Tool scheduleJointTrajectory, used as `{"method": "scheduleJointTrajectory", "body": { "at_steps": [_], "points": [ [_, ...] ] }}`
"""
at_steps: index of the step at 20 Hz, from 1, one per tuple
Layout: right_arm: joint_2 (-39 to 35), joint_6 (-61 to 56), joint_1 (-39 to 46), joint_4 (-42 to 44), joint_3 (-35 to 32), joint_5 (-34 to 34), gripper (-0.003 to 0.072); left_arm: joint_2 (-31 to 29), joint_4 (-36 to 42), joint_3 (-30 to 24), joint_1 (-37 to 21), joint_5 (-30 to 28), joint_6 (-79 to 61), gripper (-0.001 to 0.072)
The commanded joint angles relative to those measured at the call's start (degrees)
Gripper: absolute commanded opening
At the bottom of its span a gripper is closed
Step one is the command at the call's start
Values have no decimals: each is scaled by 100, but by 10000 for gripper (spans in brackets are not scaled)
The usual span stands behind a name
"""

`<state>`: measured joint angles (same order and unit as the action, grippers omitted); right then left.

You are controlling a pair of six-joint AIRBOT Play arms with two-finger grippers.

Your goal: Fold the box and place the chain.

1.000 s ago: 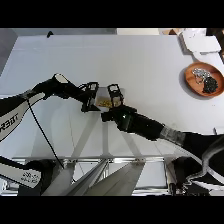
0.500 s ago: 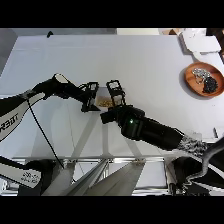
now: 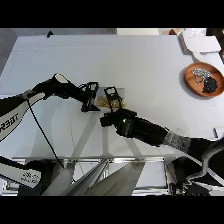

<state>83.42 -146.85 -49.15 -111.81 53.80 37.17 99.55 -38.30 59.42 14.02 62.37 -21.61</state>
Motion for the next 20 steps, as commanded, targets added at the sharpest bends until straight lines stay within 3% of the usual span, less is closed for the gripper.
{"method": "scheduleJointTrajectory", "body": {
  "at_steps": [1, 6, 8, 9, 14, 20],
  "points": [
    [295, 11, 105, 50, 2, -304, 370, 2, 0, 0, 2, 0, -2, 333],
    [568, 11, 238, -68, 2, -452, 274, 2, 2, 0, 2, -2, -2, 333],
    [636, 17, 236, -76, 2, -531, 74, 2, 4, 0, 2, 0, -4, 333],
    [636, 33, 236, -74, 2, -533, 17, 2, 7, 0, 2, 0, -2, 333],
    [212, 391, 151, -111, 9, -444, 14, 2, 7, 0, 2, -2, -2, 333],
    [-813, 487, -260, -553, 15, 264, 13, 0, 9, 0, 2, 0, -2, 333]
  ]
}}
